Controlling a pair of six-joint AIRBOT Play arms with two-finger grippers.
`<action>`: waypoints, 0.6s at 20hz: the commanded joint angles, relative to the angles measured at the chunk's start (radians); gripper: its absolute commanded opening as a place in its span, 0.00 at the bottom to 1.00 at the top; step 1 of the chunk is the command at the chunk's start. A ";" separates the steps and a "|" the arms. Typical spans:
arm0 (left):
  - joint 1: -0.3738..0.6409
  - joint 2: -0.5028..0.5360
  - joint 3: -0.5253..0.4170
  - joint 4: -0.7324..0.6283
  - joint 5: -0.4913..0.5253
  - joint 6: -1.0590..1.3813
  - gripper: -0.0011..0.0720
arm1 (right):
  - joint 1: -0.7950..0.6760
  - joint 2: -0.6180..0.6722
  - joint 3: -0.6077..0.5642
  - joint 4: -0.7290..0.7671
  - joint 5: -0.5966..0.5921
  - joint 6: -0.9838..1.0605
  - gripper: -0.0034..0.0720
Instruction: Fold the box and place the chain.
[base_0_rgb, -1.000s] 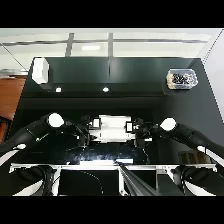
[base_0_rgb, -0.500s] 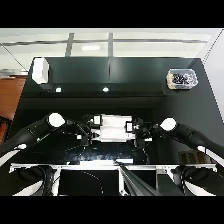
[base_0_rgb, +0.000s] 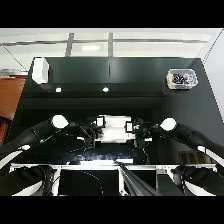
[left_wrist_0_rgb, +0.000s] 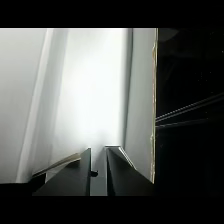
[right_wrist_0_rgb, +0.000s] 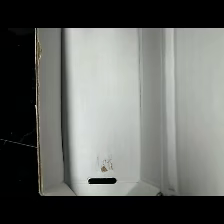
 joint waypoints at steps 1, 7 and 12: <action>-0.006 -0.007 -0.001 -0.001 0.016 0.000 0.25 | 0.000 0.000 0.000 0.000 0.000 0.000 0.59; -0.006 -0.007 0.000 -0.002 0.029 0.000 0.51 | 0.000 0.000 0.000 0.000 0.000 0.000 0.59; -0.006 -0.007 0.000 -0.002 0.025 0.000 0.53 | 0.000 0.000 0.000 0.000 0.000 0.000 0.59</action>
